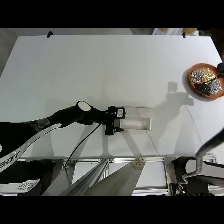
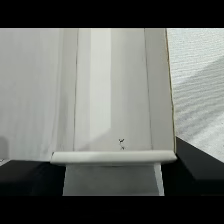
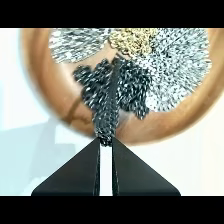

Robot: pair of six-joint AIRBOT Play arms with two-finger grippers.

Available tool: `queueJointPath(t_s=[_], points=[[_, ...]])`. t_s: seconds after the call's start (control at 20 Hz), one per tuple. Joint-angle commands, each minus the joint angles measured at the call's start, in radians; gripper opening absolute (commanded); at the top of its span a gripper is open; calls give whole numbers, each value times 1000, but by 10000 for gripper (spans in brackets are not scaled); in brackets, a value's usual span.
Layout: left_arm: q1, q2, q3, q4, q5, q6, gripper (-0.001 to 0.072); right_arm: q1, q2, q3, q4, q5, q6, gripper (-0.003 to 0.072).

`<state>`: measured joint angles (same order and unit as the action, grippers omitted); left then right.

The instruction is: Fold the box and place the chain.

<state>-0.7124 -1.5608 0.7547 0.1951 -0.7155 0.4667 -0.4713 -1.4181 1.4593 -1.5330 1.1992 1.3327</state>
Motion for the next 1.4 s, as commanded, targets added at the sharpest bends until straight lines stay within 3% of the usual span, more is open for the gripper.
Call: queueJointPath(t_s=[0.0,0.4,0.7,1.05,1.2,1.35], points=[[0,0,1,0,0,0,233,39,172,1,52,107,-45,17],[0,0,1,0,0,0,233,208,480,1,254,267,-41,17],[0,0,1,0,0,0,233,449,652,1,287,292,32,17],[0,0,1,0,0,0,233,791,739,-2,327,359,82,17],[0,0,1,0,0,0,233,864,741,-29,326,364,83,17],[0,0,1,0,0,0,233,881,743,-131,298,352,56,17]])
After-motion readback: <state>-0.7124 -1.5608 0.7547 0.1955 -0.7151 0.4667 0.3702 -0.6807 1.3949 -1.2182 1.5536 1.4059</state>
